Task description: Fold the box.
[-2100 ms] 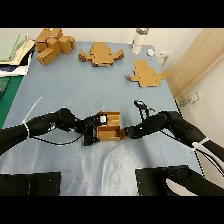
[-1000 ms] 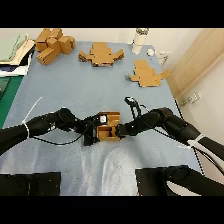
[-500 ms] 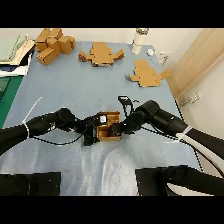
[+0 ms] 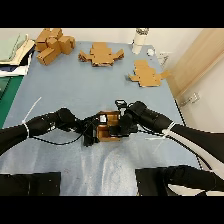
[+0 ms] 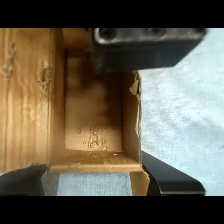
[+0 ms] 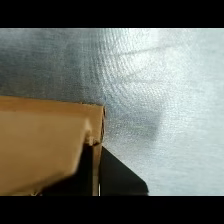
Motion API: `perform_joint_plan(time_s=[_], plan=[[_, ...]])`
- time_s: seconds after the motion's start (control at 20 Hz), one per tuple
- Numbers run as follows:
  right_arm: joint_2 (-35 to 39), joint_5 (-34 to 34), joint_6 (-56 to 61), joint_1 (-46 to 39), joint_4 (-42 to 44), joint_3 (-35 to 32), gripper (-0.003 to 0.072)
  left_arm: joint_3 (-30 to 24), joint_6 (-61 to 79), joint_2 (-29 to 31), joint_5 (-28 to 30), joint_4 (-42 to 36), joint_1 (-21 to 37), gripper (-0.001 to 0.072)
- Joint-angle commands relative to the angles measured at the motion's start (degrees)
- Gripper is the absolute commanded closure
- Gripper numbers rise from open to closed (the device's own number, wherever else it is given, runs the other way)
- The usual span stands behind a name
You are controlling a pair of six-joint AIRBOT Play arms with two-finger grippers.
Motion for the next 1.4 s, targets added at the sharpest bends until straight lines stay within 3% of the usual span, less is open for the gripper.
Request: perform_joint_plan(time_s=[0.0,0.05,0.1,0.15,0.2,0.25,0.7,0.8,0.9,1.0,1.15,1.25,1.3,1.35], plan=[[-1.1,0.5,0.2,0.3,0.2,0.5,0.0682,0.0,0.3,0.0,0.3,0.2,-0.1,0.0182],[-1.0,0.2,0.2,0.4,0.2,0.5,0.0681,0.0,0.3,0.0,0.3,0.2,-0.1,0.0182],[-0.9,0.0,0.2,0.4,0.2,0.5,0.0607,0.0,0.3,0.0,0.3,0.2,-0.1,0.0182],[-0.8,-0.2,0.2,0.4,0.2,0.6,0.035,0.0,0.3,0.0,0.3,0.2,-0.1,0.0182],[-0.6,-0.4,0.2,0.4,0.2,0.9,0.018,0.0,0.3,0.0,0.3,0.2,-0.1,0.0182],[-0.3,-0.5,0.2,0.4,0.2,1.3,0.0152,0.0,0.3,0.0,0.3,0.2,-0.1,0.0182],[4.6,-11.4,0.7,0.1,0.0,7.8,0.0154,0.0,0.3,0.0,0.3,0.2,-0.1,0.0182],[8.0,-14.2,0.7,0.0,-0.1,8.3,0.0187,0.0,0.3,0.0,0.3,0.2,-0.1,0.0182],[12.6,-16.6,0.7,0.0,-1.7,8.3,0.0293,0.0,0.3,0.0,0.3,0.2,-0.1,0.0182],[16.5,-19.6,1.9,-0.2,-8.0,8.2,0.0293,0.0,0.3,0.0,0.3,0.2,-0.1,0.0182],[17.7,-25.2,2.8,-6.1,-19.5,8.0,0.0359,0.0,0.3,0.0,0.3,0.2,-0.1,0.0182],[15.7,-19.5,-2.3,-13.8,-19.4,7.6,0.0548,0.0,0.3,0.0,0.3,0.2,-0.1,0.0182],[13.6,-15.2,-6.2,-18.5,-16.2,7.6,0.0557,0.0,0.3,0.0,0.3,0.2,-0.1,0.0182],[10.5,-10.2,-12.6,-24.0,-9.1,7.6,0.0649,0.0,0.3,0.0,0.3,0.2,-0.1,0.0182]])
